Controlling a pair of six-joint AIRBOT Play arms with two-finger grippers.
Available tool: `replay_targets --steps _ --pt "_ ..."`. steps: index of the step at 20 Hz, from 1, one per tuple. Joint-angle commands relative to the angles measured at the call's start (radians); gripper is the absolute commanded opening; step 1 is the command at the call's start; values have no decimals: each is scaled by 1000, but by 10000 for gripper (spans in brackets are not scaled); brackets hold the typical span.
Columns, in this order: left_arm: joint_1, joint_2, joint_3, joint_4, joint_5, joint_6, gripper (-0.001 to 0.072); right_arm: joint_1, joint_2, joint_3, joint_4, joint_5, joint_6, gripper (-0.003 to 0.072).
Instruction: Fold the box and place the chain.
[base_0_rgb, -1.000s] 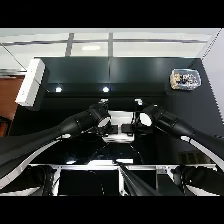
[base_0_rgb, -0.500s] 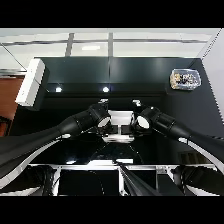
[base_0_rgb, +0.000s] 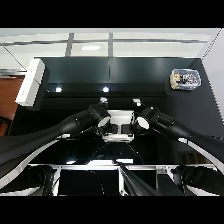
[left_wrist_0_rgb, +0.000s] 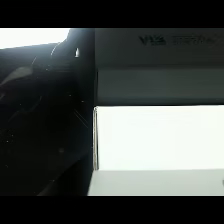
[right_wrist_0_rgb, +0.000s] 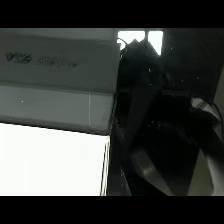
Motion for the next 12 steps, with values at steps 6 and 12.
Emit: replay_targets --steps 6,12 --pt "0 0 1 -4 -2 -2 33 -7 3 0 -8 -5 -1 21" --pt "0 0 1 -4 -6 -2 33 -9 48 0 -14 -5 -89 336"
